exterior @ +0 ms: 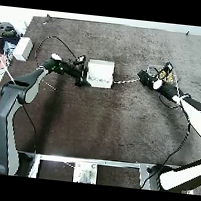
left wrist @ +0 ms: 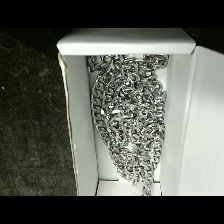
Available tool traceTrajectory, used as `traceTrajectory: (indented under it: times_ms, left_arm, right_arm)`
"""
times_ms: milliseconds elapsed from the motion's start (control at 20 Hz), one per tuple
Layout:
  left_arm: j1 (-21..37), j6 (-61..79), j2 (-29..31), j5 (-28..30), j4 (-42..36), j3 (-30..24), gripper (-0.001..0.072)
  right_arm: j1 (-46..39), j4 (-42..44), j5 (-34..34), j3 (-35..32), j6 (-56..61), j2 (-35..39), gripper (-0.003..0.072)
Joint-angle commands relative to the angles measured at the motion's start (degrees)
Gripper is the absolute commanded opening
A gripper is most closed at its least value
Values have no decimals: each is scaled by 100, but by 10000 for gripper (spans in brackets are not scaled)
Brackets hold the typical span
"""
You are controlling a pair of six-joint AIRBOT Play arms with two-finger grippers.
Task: Fold the box and place the chain.
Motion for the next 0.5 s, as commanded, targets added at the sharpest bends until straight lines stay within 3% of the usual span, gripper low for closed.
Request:
traceTrajectory:
  times_ms: [0,150,450]
  left_arm:
    - [4,0,0,2,2,2,337]
    - [4,0,0,2,2,2,336]
    - [4,0,0,2,2,2,337]
  right_arm:
    - [271,52,269,7,-22,337,12]
    - [868,52,667,7,-509,1172,13]
    - [2120,55,466,9,-621,2214,13]
